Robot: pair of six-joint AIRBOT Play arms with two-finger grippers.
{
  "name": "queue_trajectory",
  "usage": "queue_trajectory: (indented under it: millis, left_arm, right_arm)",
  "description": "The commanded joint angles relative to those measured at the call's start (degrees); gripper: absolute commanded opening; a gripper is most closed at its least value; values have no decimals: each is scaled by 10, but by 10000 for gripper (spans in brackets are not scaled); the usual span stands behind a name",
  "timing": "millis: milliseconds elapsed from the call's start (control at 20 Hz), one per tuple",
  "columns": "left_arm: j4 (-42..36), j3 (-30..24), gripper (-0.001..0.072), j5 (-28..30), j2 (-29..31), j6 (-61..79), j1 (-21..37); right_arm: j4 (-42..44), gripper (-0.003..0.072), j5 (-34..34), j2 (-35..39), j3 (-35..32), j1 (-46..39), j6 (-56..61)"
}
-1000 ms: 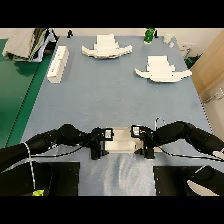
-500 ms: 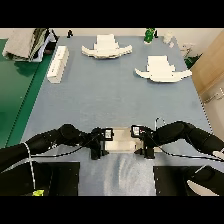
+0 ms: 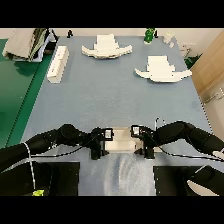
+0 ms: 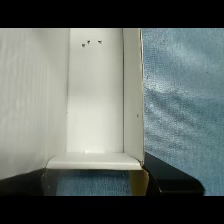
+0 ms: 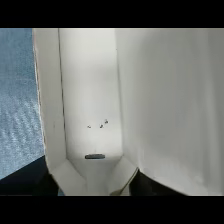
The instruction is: Fold the box.
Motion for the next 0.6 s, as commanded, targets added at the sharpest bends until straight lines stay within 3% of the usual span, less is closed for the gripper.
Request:
queue_trajectory:
  millis: [0, 50, 300, 550]
  left_arm:
    - [0, 1, 509, 0, 0, 0, 1]
    - [0, 1, 509, 0, 0, 0, 1]
    - [0, 1, 509, 0, 0, 0, 1]
    - [0, 1, 509, 0, 0, 0, 1]
  right_arm:
    - [0, 593, 9, 0, 1, 0, 1]
    - [-1, 712, 8, 1, 1, 0, 8]
    - [-60, 712, -6, 45, 9, 0, 114]
    - [-191, 712, -92, 137, 31, 0, 259]
